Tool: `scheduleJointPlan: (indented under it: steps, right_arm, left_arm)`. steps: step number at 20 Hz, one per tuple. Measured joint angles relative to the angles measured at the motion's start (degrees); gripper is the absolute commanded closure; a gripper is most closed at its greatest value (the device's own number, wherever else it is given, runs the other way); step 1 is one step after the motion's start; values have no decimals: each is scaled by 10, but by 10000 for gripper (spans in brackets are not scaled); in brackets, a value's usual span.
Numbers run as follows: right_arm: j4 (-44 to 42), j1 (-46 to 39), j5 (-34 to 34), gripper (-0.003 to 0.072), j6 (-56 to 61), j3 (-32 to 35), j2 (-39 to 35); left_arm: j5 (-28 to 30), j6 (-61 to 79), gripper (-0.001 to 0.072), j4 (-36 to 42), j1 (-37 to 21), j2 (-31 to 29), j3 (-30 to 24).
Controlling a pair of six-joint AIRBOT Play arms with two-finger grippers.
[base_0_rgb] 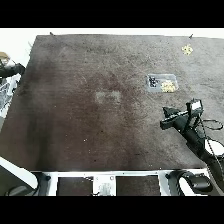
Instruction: Fold the box and place the chain.
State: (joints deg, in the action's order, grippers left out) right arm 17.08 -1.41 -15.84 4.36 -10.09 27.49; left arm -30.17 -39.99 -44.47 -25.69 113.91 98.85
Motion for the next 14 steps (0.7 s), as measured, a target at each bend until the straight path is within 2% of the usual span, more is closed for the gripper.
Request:
scheduleJointPlan:
  steps: [9,10,11,12,14]
  right_arm:
    - [0,0,4,685,0,0,0]
    - [0,0,5,685,0,0,0]
    - [0,0,7,685,0,0,0]
    - [0,0,7,685,0,0,0]
    - [0,0,7,685,0,0,0]
  left_arm:
    - [15,55,698,11,3,59,0]
    - [16,57,620,12,3,61,0]
    - [17,61,182,13,3,62,0]
    - [18,65,17,15,3,63,0]
    - [17,65,-6,16,3,64,4]
